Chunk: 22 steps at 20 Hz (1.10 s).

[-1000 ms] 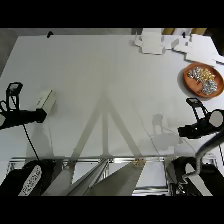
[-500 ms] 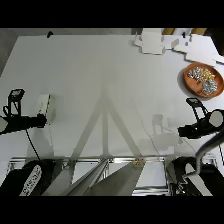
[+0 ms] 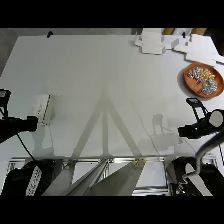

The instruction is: Fold the box and place the chain.

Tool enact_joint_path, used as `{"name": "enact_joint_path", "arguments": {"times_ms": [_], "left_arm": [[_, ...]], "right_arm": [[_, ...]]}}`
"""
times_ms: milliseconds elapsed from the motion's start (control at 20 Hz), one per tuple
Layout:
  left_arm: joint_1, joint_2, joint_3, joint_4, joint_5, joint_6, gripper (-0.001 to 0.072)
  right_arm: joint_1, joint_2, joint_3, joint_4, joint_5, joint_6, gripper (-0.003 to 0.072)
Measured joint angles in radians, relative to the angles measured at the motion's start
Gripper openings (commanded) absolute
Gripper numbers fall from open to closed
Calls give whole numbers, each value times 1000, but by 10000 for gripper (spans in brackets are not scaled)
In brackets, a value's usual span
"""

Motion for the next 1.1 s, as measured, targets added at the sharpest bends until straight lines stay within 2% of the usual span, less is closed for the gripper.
{"name": "enact_joint_path", "arguments": {"times_ms": [300,1100], "left_arm": [[-15,84,0,1,-32,-3,631],[-73,101,-2,-10,-2,-4,631]], "right_arm": [[0,0,0,0,0,0,16],[0,0,0,0,0,0,16]]}}
